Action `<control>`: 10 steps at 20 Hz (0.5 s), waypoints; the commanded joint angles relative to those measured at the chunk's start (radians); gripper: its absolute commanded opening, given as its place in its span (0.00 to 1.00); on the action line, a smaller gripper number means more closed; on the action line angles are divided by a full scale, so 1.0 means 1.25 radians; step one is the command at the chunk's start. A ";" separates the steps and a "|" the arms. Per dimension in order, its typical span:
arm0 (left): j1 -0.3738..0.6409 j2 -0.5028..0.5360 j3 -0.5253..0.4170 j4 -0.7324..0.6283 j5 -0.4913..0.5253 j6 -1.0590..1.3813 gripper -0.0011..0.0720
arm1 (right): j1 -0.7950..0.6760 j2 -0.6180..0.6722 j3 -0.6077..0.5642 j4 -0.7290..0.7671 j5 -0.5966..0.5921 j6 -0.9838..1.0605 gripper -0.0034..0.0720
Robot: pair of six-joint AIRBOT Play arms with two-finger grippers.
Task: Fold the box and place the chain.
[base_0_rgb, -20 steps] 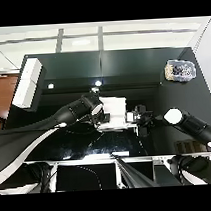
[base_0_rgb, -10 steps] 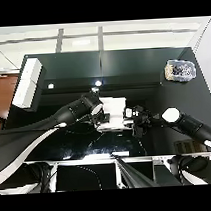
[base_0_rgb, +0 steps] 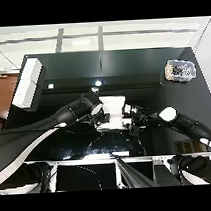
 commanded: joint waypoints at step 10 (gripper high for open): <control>0.000 0.000 0.000 0.000 0.007 0.002 0.06 | -0.161 0.130 0.009 -0.161 0.103 0.375 0.09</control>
